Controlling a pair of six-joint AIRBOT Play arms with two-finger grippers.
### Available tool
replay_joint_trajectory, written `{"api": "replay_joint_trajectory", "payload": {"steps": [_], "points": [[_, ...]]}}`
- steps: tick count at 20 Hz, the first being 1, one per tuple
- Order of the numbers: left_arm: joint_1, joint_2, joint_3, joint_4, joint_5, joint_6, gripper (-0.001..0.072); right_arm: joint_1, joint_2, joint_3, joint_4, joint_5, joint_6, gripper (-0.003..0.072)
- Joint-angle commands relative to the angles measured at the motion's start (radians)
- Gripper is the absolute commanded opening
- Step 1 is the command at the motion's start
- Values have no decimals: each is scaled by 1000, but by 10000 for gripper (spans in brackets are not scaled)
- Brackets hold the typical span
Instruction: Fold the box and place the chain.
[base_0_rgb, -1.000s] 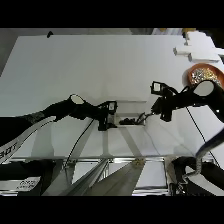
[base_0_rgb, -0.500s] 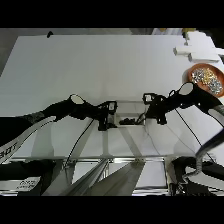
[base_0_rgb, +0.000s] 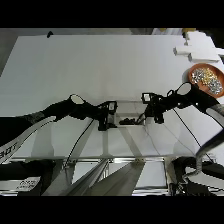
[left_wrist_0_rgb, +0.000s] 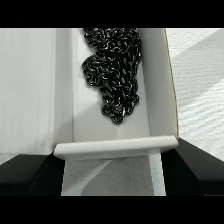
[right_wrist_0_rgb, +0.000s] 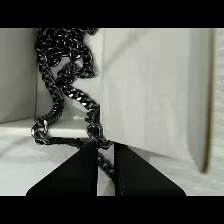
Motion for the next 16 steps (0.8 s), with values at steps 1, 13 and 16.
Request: {"api": "replay_joint_trajectory", "payload": {"steps": [1,13,16], "points": [[0,0,0,0,0,0,33,1,-1,-1,-14,-40,3,95],[0,0,0,0,0,0,33,1,48,-1,-120,-13,-17,101],[0,0,0,0,0,0,33,1,41,-13,-48,-48,-37,101]]}}
